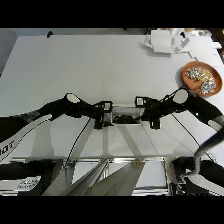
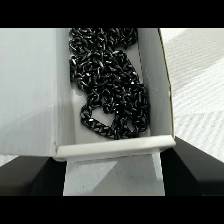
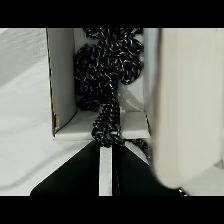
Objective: Fold the box and place the chain.
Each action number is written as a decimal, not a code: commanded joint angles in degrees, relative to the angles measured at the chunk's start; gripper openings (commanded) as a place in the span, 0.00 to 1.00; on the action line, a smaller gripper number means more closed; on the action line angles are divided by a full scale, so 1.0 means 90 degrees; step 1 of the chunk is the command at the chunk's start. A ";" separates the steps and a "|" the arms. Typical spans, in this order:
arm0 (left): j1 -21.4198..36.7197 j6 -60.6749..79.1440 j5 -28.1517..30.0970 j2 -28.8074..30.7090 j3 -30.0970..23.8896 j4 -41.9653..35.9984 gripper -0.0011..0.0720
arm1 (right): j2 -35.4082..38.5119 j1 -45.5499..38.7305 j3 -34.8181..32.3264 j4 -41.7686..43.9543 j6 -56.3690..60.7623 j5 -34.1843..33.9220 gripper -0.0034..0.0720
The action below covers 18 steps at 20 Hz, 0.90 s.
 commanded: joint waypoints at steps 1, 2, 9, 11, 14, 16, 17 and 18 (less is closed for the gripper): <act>0.0002 0.0005 0.0002 0.0005 0.0000 0.0002 0.25 | -0.0002 0.0000 -0.0005 -0.0117 0.0032 -0.0022 0.07; 0.0002 0.0002 0.0002 0.0005 0.0000 0.0002 0.25 | 0.0010 0.0000 -0.0005 -0.0291 0.0163 -0.0007 0.07; 0.0002 0.0002 0.0002 0.0005 0.0000 0.0002 0.25 | 0.0610 0.0000 -0.0002 -0.1717 0.1566 0.0056 0.06; 0.0002 0.0002 0.0002 0.0005 0.0000 0.0002 0.25 | 0.0891 0.0000 -0.0002 -0.1571 0.1566 0.0214 0.06; 0.0002 0.0002 0.0002 0.0005 0.0000 0.0002 0.25 | 0.1450 0.0000 -0.0002 -0.0899 0.1564 0.0393 0.06; 0.0002 0.0002 0.0002 0.0005 0.0000 0.0002 0.25 | 0.1785 0.0000 -0.0002 -0.0034 0.1564 0.0440 0.06; 0.0002 0.0002 0.0002 0.0005 0.0000 0.0002 0.25 | 0.1909 0.0000 -0.0002 0.0469 0.1564 0.0440 0.06; 0.0002 0.0002 0.0002 0.0005 0.0000 0.0002 0.25 | 0.1979 0.0000 -0.0002 0.0908 0.1535 0.0437 0.06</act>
